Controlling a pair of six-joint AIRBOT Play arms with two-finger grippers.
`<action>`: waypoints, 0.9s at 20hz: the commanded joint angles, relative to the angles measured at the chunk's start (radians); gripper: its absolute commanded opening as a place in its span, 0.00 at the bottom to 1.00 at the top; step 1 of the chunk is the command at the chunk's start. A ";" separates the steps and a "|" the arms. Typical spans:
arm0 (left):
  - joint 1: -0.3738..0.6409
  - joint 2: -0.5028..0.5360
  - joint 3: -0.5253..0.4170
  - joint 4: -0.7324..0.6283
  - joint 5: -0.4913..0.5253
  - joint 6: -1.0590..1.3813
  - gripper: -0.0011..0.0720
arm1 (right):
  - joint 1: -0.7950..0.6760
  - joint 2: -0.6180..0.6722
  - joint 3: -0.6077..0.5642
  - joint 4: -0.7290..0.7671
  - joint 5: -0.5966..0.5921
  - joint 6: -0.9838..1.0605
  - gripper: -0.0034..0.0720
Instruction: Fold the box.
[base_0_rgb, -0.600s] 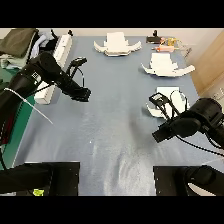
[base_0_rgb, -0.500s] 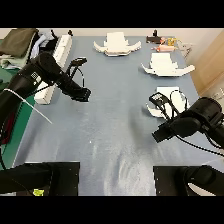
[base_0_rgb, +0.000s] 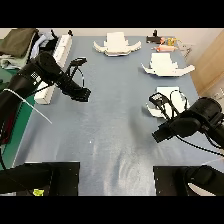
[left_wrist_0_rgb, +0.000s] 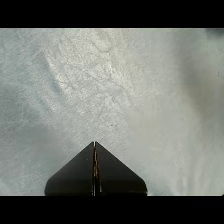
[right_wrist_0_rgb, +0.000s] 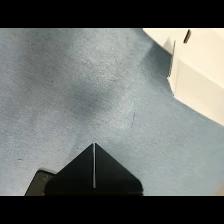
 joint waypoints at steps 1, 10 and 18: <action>0.000 0.000 0.001 0.000 0.000 0.000 0.03 | 0.000 0.000 0.001 -0.004 0.007 0.000 0.07; 0.000 0.000 0.001 -0.001 0.084 0.000 0.03 | 0.000 -0.002 0.001 0.127 0.127 0.147 0.07; 0.000 0.000 0.001 -0.005 0.179 -0.008 0.03 | -0.023 -0.022 0.018 0.109 0.317 0.360 0.07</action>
